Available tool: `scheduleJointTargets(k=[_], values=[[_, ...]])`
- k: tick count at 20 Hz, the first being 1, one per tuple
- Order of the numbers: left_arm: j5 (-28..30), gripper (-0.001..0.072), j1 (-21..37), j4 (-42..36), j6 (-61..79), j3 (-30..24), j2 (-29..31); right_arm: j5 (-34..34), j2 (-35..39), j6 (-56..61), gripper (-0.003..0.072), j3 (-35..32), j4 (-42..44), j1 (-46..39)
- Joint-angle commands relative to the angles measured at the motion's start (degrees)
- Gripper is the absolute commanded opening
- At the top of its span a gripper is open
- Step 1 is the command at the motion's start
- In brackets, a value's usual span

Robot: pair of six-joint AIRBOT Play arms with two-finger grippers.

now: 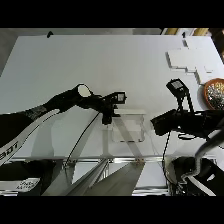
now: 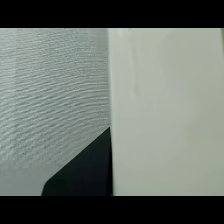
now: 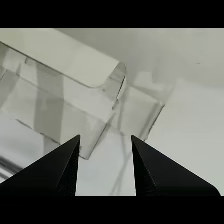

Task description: Fold the box and place the chain.

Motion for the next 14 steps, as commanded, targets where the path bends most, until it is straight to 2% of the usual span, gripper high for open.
scheduleJointTargets(k=[1,8,14], values=[[2.3,0.0,0.0,0.3,-0.6,0.0,-0.1,0.1,0.0,-0.1,0.0361,0.0,-1.1,0.0],[4.1,-0.0001,-0.2,5.6,-9.9,0.0,3.3,0.1,0.0,-0.1,0.0361,-0.1,-1.3,0.0],[4.5,0.0,-2.0,6.8,-7.0,-0.2,3.3,0.1,0.0,-0.1,0.0361,-0.1,-1.5,0.0]])
